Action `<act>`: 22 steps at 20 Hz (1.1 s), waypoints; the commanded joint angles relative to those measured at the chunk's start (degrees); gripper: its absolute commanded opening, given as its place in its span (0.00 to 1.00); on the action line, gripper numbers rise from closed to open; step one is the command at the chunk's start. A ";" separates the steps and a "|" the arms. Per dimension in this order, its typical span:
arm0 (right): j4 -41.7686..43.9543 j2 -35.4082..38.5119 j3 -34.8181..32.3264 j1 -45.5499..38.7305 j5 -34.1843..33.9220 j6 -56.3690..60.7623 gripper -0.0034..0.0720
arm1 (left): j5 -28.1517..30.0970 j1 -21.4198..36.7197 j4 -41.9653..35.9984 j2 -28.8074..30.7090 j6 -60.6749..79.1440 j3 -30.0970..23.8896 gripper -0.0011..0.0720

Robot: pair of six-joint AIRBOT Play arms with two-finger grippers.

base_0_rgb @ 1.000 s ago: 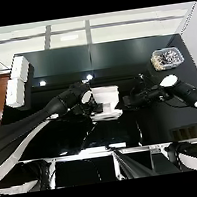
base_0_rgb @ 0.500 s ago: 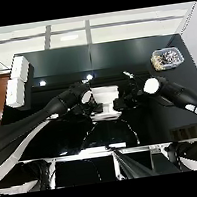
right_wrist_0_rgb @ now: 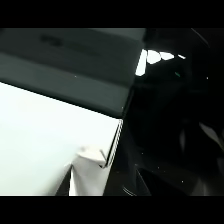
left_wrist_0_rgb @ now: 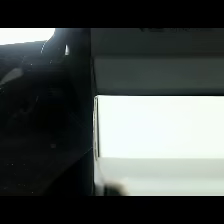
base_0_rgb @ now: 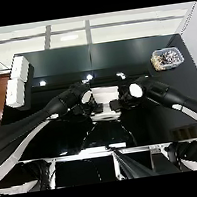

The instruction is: Fold the box and place the chain.

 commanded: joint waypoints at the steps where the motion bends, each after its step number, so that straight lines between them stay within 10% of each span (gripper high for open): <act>1: -5.40 -2.69 2.89 2.60 3.85 6.25 0.60 | 0.00 0.04 0.00 -0.02 0.00 0.02 0.05; 6: -5.42 -4.85 4.61 3.58 4.04 9.68 0.60 | 0.00 0.04 0.00 -0.02 0.00 0.02 0.05; 12: -5.42 -4.94 4.61 3.58 4.15 11.10 0.07 | 0.02 0.04 0.00 -0.02 0.00 0.02 0.05; 16: -5.35 -4.94 4.61 3.58 4.22 11.98 0.10 | 0.00 0.04 0.00 -0.02 0.00 0.02 0.05; 18: -5.18 -4.94 4.61 3.58 4.22 11.98 0.37 | 0.00 0.04 0.00 -0.02 0.00 0.02 0.05; 22: -5.20 -5.64 4.59 3.58 4.42 12.52 0.37 | 0.02 0.04 0.00 -0.02 0.00 0.02 0.05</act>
